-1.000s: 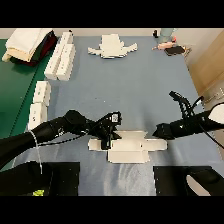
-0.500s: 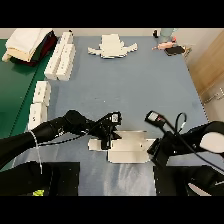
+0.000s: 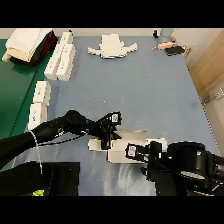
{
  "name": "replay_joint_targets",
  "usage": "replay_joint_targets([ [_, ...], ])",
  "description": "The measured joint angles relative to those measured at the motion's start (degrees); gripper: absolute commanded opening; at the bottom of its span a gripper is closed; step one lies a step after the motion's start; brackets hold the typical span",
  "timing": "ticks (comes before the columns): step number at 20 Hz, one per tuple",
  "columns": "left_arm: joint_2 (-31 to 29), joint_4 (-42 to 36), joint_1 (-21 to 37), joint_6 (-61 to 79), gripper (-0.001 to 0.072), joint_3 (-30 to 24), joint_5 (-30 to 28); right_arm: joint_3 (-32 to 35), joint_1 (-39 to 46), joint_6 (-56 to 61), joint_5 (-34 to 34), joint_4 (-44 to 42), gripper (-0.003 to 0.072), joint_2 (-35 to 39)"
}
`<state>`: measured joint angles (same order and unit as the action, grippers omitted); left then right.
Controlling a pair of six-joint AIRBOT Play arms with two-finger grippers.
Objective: Fold the box.
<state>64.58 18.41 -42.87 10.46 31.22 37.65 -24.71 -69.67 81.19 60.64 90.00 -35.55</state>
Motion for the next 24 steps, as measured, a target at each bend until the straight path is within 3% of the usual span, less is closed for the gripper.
replay_joint_targets([
  [9,0.0,0.0,0.0,0.0,0.0016,0.0,0.0,0.39,-1.73,-0.9,-9.09,3.28,0.059,-11.02],
  [13,0.0,0.0,0.0,0.0,0.0016,0.0,0.0,-0.5,-1.81,3.26,-10.29,9.84,0.0582,-12.15],
  [17,0.0,-0.02,0.0,0.0,0.0016,0.0,-0.02,-3.76,-1.81,11.28,-6.43,16.72,0.0582,-12.28],
  [24,0.0,-0.02,0.0,0.0,0.0016,0.0,-0.09,-7.69,-1.86,22.1,1.99,20.22,0.0583,-10.03],
])
